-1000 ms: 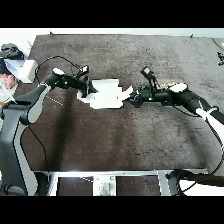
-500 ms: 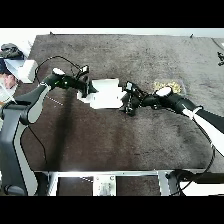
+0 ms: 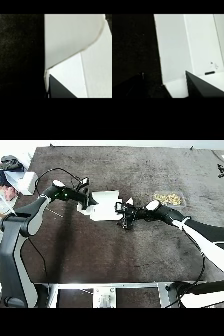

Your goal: Fold the box and place the chain.

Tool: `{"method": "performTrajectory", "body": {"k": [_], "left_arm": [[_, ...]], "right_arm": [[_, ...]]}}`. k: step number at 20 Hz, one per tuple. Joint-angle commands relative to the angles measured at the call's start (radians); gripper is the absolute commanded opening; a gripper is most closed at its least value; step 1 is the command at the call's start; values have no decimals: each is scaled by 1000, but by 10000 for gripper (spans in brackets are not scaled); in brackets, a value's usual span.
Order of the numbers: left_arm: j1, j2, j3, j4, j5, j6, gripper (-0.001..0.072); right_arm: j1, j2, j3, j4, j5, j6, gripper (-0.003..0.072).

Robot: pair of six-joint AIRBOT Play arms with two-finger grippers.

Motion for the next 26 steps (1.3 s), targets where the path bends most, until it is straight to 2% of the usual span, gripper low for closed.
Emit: {"method": "performTrajectory", "body": {"k": [1, 4, 12, 18, 24, 26], "left_arm": [[0, 0, 1, 0, 1, 0, 13], [0, 0, 1, 0, 1, 0, 13], [0, 0, 1, 0, 1, 0, 13], [0, 0, 1, 0, 1, 0, 13], [0, 0, 1, 0, 1, 0, 13], [0, 0, 1, 0, 1, 0, 13]], "right_arm": [[8, -17, 8, -8, -77, -4, 569], [8, -24, 42, 6, -119, -2, 568], [-20, -13, 106, 9, -107, 15, 568], [-48, -61, 213, -7, 18, 15, 569], [-90, -109, 279, -25, 49, 42, 570], [-95, -120, 301, -24, 97, 42, 569]]}}
